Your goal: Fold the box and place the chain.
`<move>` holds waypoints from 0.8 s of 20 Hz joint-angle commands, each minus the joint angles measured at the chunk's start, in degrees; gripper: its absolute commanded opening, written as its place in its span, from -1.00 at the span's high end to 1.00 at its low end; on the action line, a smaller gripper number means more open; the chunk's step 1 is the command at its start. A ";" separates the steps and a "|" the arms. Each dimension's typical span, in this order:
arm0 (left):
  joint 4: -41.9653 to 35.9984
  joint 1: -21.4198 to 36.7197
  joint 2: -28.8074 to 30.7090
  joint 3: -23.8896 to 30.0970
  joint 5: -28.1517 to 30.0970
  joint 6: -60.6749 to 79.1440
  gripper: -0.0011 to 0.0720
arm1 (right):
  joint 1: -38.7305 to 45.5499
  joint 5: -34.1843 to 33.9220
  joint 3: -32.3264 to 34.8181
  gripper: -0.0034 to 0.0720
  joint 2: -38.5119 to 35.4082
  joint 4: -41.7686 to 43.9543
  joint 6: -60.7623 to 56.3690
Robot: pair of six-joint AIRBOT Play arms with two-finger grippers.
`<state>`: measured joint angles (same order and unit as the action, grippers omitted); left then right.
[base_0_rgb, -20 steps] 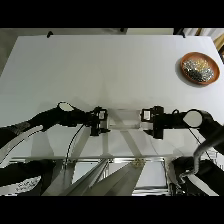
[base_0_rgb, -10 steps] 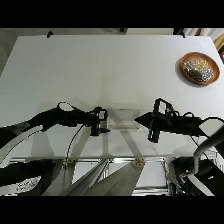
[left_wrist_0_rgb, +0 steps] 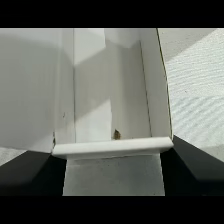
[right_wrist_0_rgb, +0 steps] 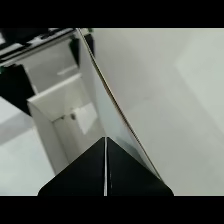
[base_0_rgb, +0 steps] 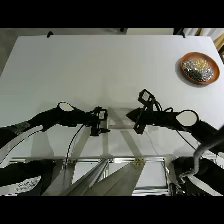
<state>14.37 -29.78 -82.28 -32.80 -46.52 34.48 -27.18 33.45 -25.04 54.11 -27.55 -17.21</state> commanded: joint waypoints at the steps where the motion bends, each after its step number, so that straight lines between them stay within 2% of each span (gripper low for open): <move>1: 0.00 0.04 0.02 0.02 0.02 0.02 0.39 | -0.31 -3.82 -0.04 0.88 5.55 0.50 -0.31; 4: 0.00 0.04 0.02 0.02 0.02 0.02 0.39 | -0.31 -4.37 -0.04 0.88 8.68 0.44 -0.31; 9: 0.00 0.04 0.02 0.02 0.02 0.02 0.39 | -0.31 -3.98 -0.07 0.88 8.90 -1.57 -0.35; 13: 0.02 0.04 0.02 0.02 0.02 0.02 0.39 | -0.31 0.50 -0.96 0.88 5.11 -2.25 -0.57; 16: 0.00 0.04 0.02 0.02 0.00 0.00 0.39 | -0.31 7.98 -2.69 0.88 -0.44 -7.56 -1.84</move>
<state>14.39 -29.76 -82.28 -32.80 -46.52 34.59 -27.44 35.40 -26.48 57.69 -31.59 -18.00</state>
